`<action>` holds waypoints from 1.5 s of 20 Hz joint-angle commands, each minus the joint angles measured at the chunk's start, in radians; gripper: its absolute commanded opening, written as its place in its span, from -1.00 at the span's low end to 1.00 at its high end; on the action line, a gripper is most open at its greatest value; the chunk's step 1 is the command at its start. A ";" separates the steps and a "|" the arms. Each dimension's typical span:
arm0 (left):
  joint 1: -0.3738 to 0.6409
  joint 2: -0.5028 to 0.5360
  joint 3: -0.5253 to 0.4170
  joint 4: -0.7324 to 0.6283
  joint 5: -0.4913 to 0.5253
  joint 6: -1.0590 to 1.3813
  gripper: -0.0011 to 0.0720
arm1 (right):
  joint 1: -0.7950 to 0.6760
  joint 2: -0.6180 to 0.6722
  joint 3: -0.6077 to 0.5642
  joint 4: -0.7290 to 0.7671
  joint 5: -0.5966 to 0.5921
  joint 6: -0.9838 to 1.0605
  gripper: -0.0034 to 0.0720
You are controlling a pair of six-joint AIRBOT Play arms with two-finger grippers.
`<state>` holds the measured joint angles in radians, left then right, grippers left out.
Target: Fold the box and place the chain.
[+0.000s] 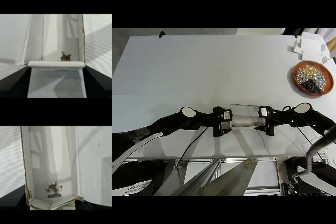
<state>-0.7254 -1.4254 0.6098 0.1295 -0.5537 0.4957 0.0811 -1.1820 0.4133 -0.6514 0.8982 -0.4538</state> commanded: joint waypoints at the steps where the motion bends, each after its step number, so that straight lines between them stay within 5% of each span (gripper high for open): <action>1: -0.015 -0.001 0.001 0.005 0.003 0.022 0.94 | 0.000 0.001 0.000 0.000 0.001 0.000 0.24; 16: -0.021 -0.042 0.028 -0.005 0.003 0.035 0.92 | 0.000 0.001 0.000 0.000 0.001 0.000 0.24; 19: -0.021 -0.049 0.028 -0.005 0.004 0.036 0.71 | 0.000 0.001 0.000 0.000 0.001 0.000 0.24; 23: -0.021 -0.057 0.028 -0.005 0.004 0.038 0.70 | 0.000 0.001 0.000 0.000 0.001 0.000 0.24; 26: -0.021 -0.057 0.028 -0.005 0.004 0.038 -0.07 | 0.000 0.001 0.000 0.000 0.001 0.000 0.24; 30: -0.021 -0.057 0.028 -0.003 0.005 0.038 -0.11 | 0.000 0.001 0.000 0.000 0.001 0.000 0.24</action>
